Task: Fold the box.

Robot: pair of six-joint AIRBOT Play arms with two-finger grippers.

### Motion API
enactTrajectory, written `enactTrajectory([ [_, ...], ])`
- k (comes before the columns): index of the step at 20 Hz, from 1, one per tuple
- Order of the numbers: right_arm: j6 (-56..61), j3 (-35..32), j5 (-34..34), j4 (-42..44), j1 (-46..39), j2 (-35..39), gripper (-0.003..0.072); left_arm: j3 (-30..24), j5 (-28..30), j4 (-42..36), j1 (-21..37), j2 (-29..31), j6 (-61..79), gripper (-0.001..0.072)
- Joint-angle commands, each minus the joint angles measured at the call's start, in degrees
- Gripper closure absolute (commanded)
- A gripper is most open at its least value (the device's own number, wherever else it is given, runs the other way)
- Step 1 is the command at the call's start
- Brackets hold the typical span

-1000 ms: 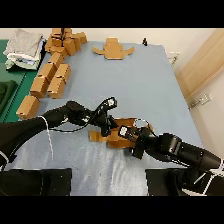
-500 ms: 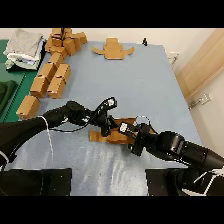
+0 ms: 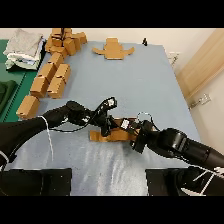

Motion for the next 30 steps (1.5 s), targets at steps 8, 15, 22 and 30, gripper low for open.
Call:
enactTrajectory([
  [8, -57.46, 0.26, 2.49, 39.76, -22.93, -0.83, -0.0034, 0.0, 0.0, 0.0, 0.0, -0.04, 0.0, 0.0698],
  [15, -72.57, 2.27, -2.67, 51.04, -31.39, -9.29, -0.0034, 0.0, 0.02, 0.0, 0.0, -0.04, 0.0, 0.0698],
  [22, -73.94, 2.38, -1.64, 54.27, -31.41, -14.71, -0.0034, 0.0, 0.02, 0.0, 0.0, -0.04, 0.0, 0.0698],
  [30, -73.94, 2.34, -3.1, 56.0, -31.17, -15.54, -0.0034, 0.0, 0.02, 0.0, 0.0, -0.04, 0.0, 0.0698],
])
